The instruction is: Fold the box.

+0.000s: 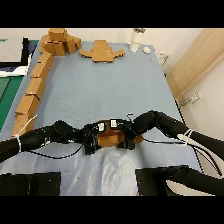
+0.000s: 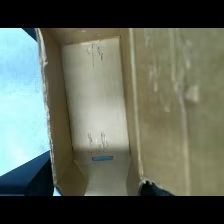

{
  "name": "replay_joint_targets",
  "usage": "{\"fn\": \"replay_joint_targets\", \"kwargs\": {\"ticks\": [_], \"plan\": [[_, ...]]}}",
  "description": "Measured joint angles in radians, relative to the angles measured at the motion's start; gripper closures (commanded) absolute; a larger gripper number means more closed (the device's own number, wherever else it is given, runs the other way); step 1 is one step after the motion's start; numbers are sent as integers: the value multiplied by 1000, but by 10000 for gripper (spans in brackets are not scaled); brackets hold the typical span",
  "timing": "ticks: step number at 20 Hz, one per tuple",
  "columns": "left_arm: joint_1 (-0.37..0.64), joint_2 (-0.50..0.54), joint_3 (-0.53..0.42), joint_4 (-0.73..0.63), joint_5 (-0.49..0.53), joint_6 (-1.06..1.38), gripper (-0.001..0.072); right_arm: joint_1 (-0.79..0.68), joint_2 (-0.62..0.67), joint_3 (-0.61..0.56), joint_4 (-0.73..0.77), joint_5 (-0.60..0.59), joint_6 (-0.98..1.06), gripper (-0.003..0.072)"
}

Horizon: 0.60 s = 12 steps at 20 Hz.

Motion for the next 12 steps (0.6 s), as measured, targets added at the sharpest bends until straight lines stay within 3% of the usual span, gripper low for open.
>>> {"fn": "replay_joint_targets", "kwargs": {"ticks": [5,12], "plan": [[1,0,0,-2,11,-4,187,-1,34,49,-125,-84,224,-34],[1,0,0,-1,-4,-1,187,-1,199,84,-246,-247,483,-34]]}}
